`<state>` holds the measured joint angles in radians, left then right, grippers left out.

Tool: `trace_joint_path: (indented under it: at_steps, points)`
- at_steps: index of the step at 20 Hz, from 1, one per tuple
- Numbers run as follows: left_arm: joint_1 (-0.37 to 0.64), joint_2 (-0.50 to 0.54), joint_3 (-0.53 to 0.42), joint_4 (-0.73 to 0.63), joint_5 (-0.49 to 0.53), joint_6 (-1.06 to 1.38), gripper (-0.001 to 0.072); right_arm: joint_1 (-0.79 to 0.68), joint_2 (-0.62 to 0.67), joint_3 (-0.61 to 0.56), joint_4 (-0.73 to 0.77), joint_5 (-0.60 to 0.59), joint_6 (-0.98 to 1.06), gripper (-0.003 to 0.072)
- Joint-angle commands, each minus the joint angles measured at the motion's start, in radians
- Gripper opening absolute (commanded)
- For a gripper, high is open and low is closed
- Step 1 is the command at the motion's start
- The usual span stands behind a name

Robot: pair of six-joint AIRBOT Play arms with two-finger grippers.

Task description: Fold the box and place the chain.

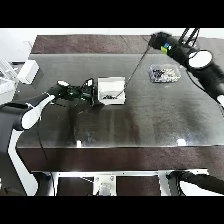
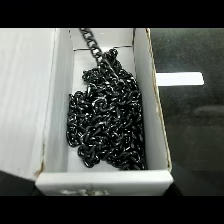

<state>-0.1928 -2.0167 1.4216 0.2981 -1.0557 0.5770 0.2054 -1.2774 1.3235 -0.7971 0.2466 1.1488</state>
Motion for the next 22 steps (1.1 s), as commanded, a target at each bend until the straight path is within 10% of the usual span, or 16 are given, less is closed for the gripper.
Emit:
trace_joint_path:
  at_steps: [1, 22]
  points:
    - [0.001, 0.000, 0.001, 0.000, 0.000, 0.000, 0.0524, 0.097, 0.130, 0.001, -0.034, 0.008, -0.061, 0.0002]
    - [0.001, 0.000, 0.001, 0.000, 0.000, 0.000, 0.0524, 0.272, -0.222, -0.256, 0.084, 0.036, -0.026, 0.0001]
